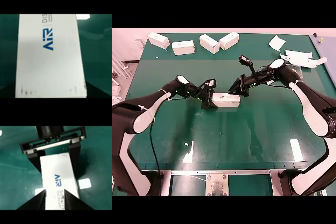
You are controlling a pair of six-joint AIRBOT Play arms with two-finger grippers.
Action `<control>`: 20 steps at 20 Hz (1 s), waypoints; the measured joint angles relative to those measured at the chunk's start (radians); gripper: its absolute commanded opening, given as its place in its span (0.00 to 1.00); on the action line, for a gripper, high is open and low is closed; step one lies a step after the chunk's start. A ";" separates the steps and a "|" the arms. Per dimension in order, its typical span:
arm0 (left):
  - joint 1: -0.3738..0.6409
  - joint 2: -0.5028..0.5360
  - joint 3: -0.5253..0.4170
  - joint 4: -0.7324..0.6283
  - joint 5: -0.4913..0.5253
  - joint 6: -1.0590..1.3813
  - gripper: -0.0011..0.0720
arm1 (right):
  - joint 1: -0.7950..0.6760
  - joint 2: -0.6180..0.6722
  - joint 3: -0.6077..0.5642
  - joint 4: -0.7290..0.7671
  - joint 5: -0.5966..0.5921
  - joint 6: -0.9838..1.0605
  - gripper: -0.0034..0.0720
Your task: Fold the box and place the chain.
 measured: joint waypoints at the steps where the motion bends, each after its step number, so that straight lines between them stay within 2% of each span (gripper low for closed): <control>1: 0.000 0.000 0.000 0.000 0.000 0.000 0.66 | -0.002 0.000 -0.002 0.012 0.004 -0.001 0.10; 2: 0.000 0.000 0.000 0.000 0.001 0.000 0.66 | -0.003 0.000 -0.007 0.023 0.003 -0.002 0.07; 14: 0.000 0.000 0.000 0.000 0.003 -0.003 0.66 | 0.039 -0.020 -0.166 0.143 -0.124 -0.100 0.06; 20: 0.000 0.000 0.000 0.000 0.002 -0.002 0.66 | 0.060 -0.031 -0.192 0.045 -0.155 0.009 0.06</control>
